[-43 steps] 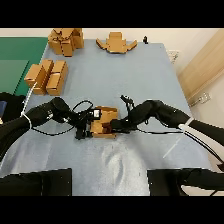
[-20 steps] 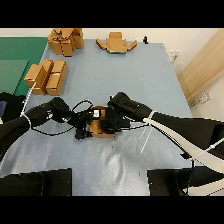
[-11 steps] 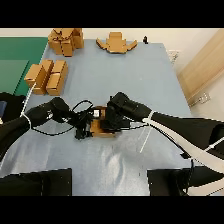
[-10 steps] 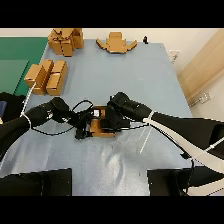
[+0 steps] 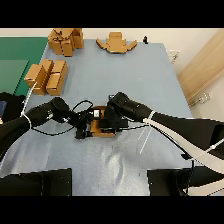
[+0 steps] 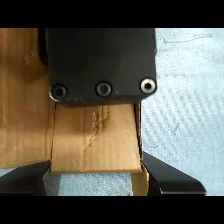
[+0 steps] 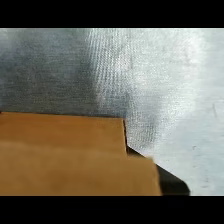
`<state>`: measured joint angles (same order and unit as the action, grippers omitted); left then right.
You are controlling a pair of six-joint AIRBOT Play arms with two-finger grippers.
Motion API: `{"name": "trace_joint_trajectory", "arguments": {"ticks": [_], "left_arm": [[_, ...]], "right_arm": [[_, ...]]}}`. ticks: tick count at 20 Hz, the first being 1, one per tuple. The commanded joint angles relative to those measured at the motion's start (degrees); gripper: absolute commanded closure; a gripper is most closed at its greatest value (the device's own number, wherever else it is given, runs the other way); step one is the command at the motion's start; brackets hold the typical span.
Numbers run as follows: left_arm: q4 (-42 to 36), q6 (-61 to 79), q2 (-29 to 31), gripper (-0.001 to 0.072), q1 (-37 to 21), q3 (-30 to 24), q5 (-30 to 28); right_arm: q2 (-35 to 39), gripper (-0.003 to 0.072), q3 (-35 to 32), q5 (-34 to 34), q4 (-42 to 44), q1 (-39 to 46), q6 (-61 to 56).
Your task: Fold the box.
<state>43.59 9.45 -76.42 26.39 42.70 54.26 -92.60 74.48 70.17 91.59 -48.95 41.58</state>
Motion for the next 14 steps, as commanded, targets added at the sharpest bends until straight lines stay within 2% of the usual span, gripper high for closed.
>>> {"name": "trace_joint_trajectory", "arguments": {"ticks": [1,8,11,12,13,14], "left_arm": [[0.1,-0.1,0.0,0.0475,0.0,0.0,0.1],[0.1,-0.1,0.0,0.0475,0.0,0.0,0.2],[0.1,-0.1,0.0,0.0475,0.0,0.0,0.1],[0.1,-0.1,0.0,0.0475,0.0,0.0,0.1],[0.1,-0.1,0.0,0.0475,0.0,0.0,0.1],[0.1,-0.1,0.0,0.0475,0.0,0.0,0.2]], "right_arm": [[1.1,0.0221,0.0,0.8,-1.3,0.1,0.0],[4.4,0.0223,-0.3,3.9,-2.0,2.3,5.0],[9.0,0.0274,-0.3,4.2,-2.1,3.8,10.5],[10.8,0.0312,-0.3,4.5,-1.7,4.5,12.3],[13.0,0.0490,-0.9,4.3,-1.8,5.3,13.1],[15.4,0.0629,-2.2,3.7,-1.8,6.2,14.3]]}}
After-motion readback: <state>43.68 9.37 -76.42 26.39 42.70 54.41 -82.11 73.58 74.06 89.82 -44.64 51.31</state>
